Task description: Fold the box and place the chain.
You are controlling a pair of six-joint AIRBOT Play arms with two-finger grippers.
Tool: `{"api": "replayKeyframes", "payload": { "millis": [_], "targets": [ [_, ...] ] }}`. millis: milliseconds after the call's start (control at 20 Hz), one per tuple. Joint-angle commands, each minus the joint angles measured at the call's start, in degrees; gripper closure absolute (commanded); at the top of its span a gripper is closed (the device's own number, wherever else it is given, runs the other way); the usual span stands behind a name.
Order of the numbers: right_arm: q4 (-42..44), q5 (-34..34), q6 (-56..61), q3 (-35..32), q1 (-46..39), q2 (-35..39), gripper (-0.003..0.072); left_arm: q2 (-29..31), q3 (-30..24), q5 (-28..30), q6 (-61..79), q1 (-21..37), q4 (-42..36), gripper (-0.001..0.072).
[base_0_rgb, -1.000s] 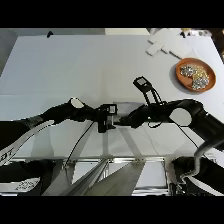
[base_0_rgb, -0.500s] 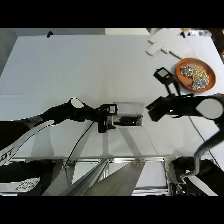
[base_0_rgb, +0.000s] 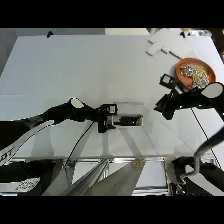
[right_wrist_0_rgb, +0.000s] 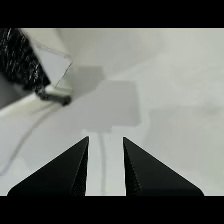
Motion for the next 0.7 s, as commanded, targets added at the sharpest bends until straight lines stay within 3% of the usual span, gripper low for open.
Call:
{"api": "replayKeyframes", "payload": {
  "millis": [0,450,650],
  "targets": [
    [-3.39,0.7,-8.98,-0.26,2.25,-6.43,0.0441,0.04,-0.02,0.0,0.02,-0.02,0.0,0.07],
    [9.75,-4.09,-25.59,-3.67,5.75,-9.86,0.0448,0.04,-0.02,0.02,0.02,-0.02,0.0,0.07],
    [11.32,-5.38,-26.95,-4.0,5.75,-11.32,0.0465,0.04,-0.02,0.02,0.02,-0.04,0.0,0.07]
  ]
}}
